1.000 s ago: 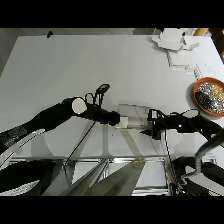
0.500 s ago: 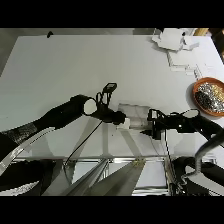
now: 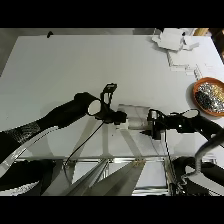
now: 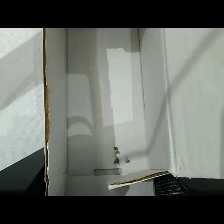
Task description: Fold the box and place the chain.
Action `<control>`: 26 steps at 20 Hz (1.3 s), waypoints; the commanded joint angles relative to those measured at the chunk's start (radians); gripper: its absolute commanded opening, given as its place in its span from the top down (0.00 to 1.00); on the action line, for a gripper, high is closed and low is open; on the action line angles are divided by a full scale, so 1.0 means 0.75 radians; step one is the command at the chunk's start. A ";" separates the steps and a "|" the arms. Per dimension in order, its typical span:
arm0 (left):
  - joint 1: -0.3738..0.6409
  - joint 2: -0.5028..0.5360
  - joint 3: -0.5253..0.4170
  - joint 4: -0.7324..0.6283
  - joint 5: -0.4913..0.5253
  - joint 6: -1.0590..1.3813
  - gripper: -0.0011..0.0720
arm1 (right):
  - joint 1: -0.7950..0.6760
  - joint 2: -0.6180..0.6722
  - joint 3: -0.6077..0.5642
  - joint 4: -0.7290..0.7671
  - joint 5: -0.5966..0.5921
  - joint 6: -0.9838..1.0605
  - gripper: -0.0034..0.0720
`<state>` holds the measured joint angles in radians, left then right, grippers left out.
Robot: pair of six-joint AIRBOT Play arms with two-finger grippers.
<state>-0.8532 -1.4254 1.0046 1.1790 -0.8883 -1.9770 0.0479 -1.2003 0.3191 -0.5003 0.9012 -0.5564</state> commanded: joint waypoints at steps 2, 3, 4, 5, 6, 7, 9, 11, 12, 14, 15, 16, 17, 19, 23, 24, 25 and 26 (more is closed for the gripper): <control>0.010 -0.001 0.009 0.015 -0.013 -0.063 0.58 | 0.000 -0.001 -0.001 0.001 0.000 0.002 0.34; 0.014 -0.001 0.009 0.015 -0.013 -0.065 0.58 | 0.000 -0.001 -0.001 0.001 0.000 0.002 0.34; 0.018 -0.001 0.009 0.015 -0.011 -0.084 0.58 | 0.000 -0.001 -0.001 0.001 -0.001 0.002 0.34; 0.018 -0.001 0.009 0.014 0.003 -0.099 0.58 | 0.000 -0.001 -0.001 0.001 0.000 0.002 0.34; 0.017 -0.001 0.009 0.008 0.017 -0.098 0.58 | 0.000 -0.001 -0.001 0.001 0.000 0.002 0.34; 0.009 -0.001 0.009 0.003 0.017 -0.098 0.58 | 0.000 -0.001 -0.001 0.001 0.000 0.002 0.34; -0.007 -0.001 0.022 0.011 0.000 -0.098 0.58 | 0.000 -0.001 -0.001 0.001 0.000 0.002 0.34; -0.015 -0.005 0.079 0.018 -0.051 -0.126 0.59 | 0.000 -0.001 -0.001 0.001 0.000 0.002 0.34; -0.015 -0.019 0.128 0.045 -0.103 -0.176 0.59 | 0.000 -0.001 -0.001 0.001 0.000 0.002 0.34; -0.017 -0.072 0.227 0.135 -0.244 -0.248 0.61 | 0.000 -0.001 -0.001 0.001 0.000 0.002 0.34; -0.020 -0.097 0.263 0.187 -0.309 -0.272 0.61 | 0.000 -0.001 -0.001 0.001 0.000 0.002 0.34; -0.026 -0.110 0.277 0.217 -0.334 -0.292 0.61 | 0.000 -0.001 -0.001 0.001 0.000 0.002 0.34; -0.030 -0.119 0.280 0.240 -0.334 -0.310 0.61 | 0.000 -0.001 -0.001 0.001 -0.001 0.002 0.34; -0.047 -0.133 0.280 0.244 -0.324 -0.332 0.61 | 0.000 -0.001 -0.001 0.001 0.001 0.002 0.34; -0.065 -0.162 0.328 0.240 -0.324 -0.332 0.61 | 0.000 -0.001 -0.001 0.001 -0.001 0.002 0.34; -0.065 -0.171 0.358 0.242 -0.339 -0.331 0.61 | 0.000 -0.001 -0.001 0.001 0.000 0.002 0.34; -0.065 -0.178 0.385 0.245 -0.352 -0.329 0.61 | 0.000 -0.001 -0.001 0.001 -0.001 0.002 0.34; -0.064 -0.181 0.397 0.246 -0.357 -0.327 0.61 | 0.000 -0.001 -0.001 0.001 -0.001 0.002 0.34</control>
<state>-0.8982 -1.5478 1.2648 1.3544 -1.1328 -2.2185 0.0483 -1.2007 0.3191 -0.5003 0.9009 -0.5552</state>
